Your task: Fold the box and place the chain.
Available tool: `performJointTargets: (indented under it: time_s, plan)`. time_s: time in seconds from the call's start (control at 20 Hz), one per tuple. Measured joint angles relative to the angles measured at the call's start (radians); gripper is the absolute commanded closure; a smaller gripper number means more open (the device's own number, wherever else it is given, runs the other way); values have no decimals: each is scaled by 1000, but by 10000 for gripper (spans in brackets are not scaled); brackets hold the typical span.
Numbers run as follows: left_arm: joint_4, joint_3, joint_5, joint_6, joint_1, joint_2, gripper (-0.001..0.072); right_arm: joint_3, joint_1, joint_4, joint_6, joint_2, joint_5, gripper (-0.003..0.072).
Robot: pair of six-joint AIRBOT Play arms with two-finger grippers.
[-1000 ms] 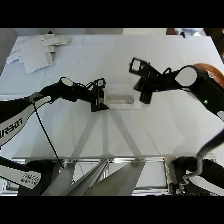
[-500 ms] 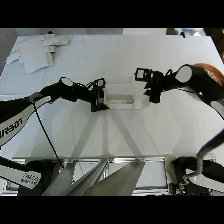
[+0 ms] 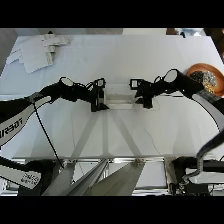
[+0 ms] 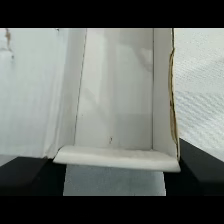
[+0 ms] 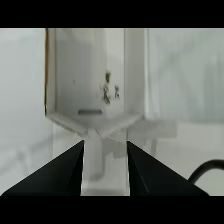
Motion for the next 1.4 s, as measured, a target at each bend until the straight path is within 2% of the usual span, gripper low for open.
performJointTargets:
  time_s: [0.1,0.2,0.4,0.45,0.5,0.55,0.6,0.65,0.7,0.75,0.9,0.95,1.05,1.1,1.15,1.4]
  plan:
    - [0,0,0,0,0,0,434,0,13,31,-38,-9,2,408]
    - [0,0,0,0,0,0,434,0,22,47,-59,-13,2,520]
    - [0,0,-1,1,0,0,434,0,31,66,-79,-16,15,519]
    - [0,0,0,1,0,0,434,0,32,68,-81,-16,20,481]
    - [0,0,0,1,0,0,434,0,32,70,-83,-17,21,390]
    - [1,0,0,1,0,0,434,0,33,72,-85,-17,21,341]
    - [1,0,-1,2,0,0,434,0,33,76,-87,-18,21,340]
    - [1,0,-1,1,0,0,434,0,33,81,-87,-18,21,290]
    - [1,0,-2,1,1,0,434,0,33,88,-88,-18,21,199]
    - [2,0,-2,1,1,0,434,0,33,96,-88,-18,21,161]
    - [2,0,-2,1,1,0,434,0,33,106,-88,-18,22,171]
    - [2,0,-2,1,1,0,434,0,33,109,-87,-18,23,229]
    - [1,0,-2,0,1,0,434,0,33,116,-82,-18,24,532]
    - [1,0,-1,-1,1,0,434,0,34,127,-79,-18,26,632]
    - [0,0,-1,-2,0,0,434,0,35,127,-79,-18,30,651]
    - [-1,0,1,-2,0,0,434,0,33,98,-21,-5,23,652]
